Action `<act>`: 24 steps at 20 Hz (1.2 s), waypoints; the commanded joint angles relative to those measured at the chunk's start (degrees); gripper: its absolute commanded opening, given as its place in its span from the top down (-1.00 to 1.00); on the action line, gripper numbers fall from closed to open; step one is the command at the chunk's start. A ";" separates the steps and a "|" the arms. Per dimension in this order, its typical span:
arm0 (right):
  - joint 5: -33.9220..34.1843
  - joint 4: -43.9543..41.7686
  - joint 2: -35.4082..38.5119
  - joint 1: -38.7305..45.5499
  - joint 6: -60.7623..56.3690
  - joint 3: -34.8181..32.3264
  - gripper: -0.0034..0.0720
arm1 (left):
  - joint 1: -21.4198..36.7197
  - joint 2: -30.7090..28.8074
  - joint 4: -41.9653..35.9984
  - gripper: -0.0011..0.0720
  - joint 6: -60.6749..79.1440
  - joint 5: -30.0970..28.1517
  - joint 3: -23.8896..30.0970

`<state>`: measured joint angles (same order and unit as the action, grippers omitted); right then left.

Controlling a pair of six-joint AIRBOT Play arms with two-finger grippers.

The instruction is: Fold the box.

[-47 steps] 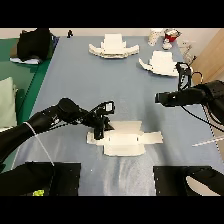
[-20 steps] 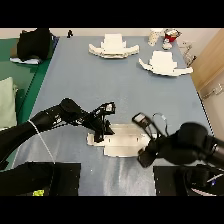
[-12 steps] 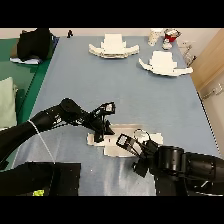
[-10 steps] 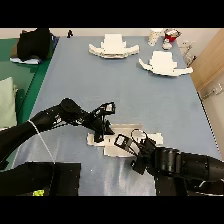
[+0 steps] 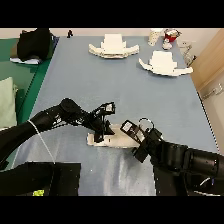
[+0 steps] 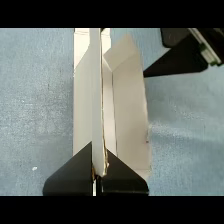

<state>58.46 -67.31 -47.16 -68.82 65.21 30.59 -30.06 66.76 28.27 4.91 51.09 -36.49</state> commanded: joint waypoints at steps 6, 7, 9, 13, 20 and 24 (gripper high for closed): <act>-6.73 -16.65 1.51 16.59 35.04 0.02 -1.00 | 0.04 0.04 0.00 0.93 0.00 -0.04 -0.04; -7.50 -20.81 1.51 19.63 42.34 -0.11 -1.00 | 0.04 0.04 0.00 0.93 0.00 -0.04 -0.04; -7.80 -31.61 1.44 26.99 59.89 -0.63 -1.00 | 0.04 0.04 0.00 0.94 0.02 -0.04 -0.04; -3.06 -55.98 0.94 42.10 96.39 -3.19 -1.00 | 0.04 0.04 0.00 0.94 0.02 -0.04 -0.04; -1.42 -61.16 -6.23 46.18 106.81 -3.21 -1.00 | 0.04 0.04 0.00 0.93 0.00 -0.04 -0.04; -1.07 -58.71 -7.48 46.34 104.54 -3.19 -1.00 | 0.04 0.04 0.00 0.93 0.02 -0.04 -0.04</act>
